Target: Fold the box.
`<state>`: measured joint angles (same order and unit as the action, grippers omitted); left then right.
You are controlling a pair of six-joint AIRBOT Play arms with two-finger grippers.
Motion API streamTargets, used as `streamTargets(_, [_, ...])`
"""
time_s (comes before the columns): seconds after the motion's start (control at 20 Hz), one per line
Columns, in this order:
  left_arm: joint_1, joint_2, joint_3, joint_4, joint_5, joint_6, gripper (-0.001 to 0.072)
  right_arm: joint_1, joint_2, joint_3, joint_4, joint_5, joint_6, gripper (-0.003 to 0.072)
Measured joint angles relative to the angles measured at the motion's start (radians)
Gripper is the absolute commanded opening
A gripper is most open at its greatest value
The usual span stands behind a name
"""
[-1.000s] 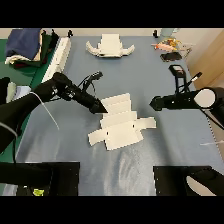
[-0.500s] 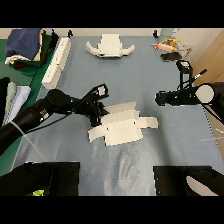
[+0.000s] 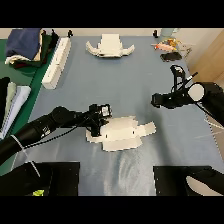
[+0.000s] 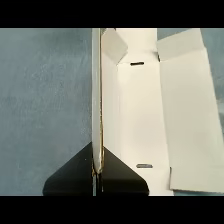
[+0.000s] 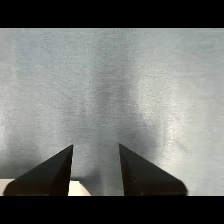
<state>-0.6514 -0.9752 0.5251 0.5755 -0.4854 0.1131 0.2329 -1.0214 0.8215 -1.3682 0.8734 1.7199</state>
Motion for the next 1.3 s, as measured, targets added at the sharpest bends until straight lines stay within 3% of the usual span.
streamTargets(0.25, [-0.01, -0.003, -0.029, 0.0, 0.037, 0.006, 0.0014, 0.0, -0.005, 0.0, 0.015, -0.003, 0.0, 0.0443])
streamTargets(0.45, [-0.01, 0.011, 0.005, 0.01, 0.043, -0.008, 0.0014, 0.0, -0.006, 0.0, 0.024, -0.011, 0.0, 0.0444])
streamTargets(0.7, [0.027, 0.002, 0.098, 0.106, -0.062, -0.047, 0.0012, 0.009, -0.006, 0.0, 0.044, -0.018, 0.0, 0.0436])
streamTargets(0.9, [0.023, 0.004, 0.119, 0.108, -0.07, -0.006, 0.0009, 0.015, -0.006, 0.0, 0.065, -0.018, 0.0, 0.0436])
streamTargets(1.05, [-0.023, 0.026, 0.102, 0.1, -0.028, 0.016, 0.0008, 0.016, -0.006, 0.0, 0.069, -0.018, 0.0, 0.0436])
streamTargets(1.3, [-0.127, 0.079, 0.008, 0.093, 0.15, 0.027, 0.0009, 0.017, -0.006, 0.0, 0.074, -0.019, 0.0, 0.0436])
